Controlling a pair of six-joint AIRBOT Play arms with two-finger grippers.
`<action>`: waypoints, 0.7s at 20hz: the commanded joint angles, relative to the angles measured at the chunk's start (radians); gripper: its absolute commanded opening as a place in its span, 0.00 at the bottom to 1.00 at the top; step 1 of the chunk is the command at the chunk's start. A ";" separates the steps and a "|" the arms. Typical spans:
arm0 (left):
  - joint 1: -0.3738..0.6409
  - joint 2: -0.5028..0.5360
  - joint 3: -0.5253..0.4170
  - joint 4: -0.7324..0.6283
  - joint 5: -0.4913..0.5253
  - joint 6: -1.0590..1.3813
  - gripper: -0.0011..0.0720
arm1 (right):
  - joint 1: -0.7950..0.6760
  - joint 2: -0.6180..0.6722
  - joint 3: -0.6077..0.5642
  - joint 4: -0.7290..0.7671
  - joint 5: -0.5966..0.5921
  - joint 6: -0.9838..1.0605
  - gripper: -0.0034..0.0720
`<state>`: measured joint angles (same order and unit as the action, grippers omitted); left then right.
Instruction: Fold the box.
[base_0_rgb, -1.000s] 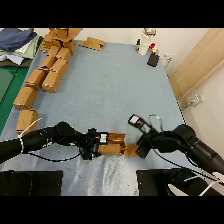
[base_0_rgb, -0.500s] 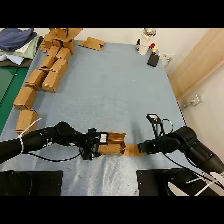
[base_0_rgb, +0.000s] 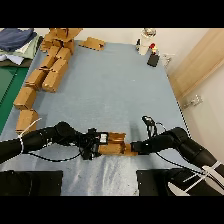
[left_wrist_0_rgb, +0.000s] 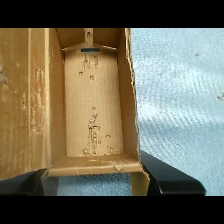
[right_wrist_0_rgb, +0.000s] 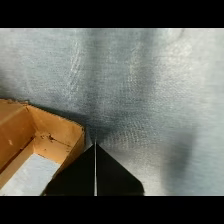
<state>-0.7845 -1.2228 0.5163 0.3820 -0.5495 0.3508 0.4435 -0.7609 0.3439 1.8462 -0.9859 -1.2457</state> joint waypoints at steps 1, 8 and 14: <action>0.000 0.000 0.000 0.000 0.000 0.000 0.72 | 0.001 -0.006 -0.001 0.047 0.010 -0.002 0.05; 0.001 0.001 0.000 0.000 0.000 -0.028 0.72 | 0.001 -0.004 0.002 0.100 0.000 -0.002 0.05; 0.001 0.003 0.002 0.024 0.000 -0.117 0.72 | 0.001 -0.004 0.002 0.106 -0.002 -0.003 0.05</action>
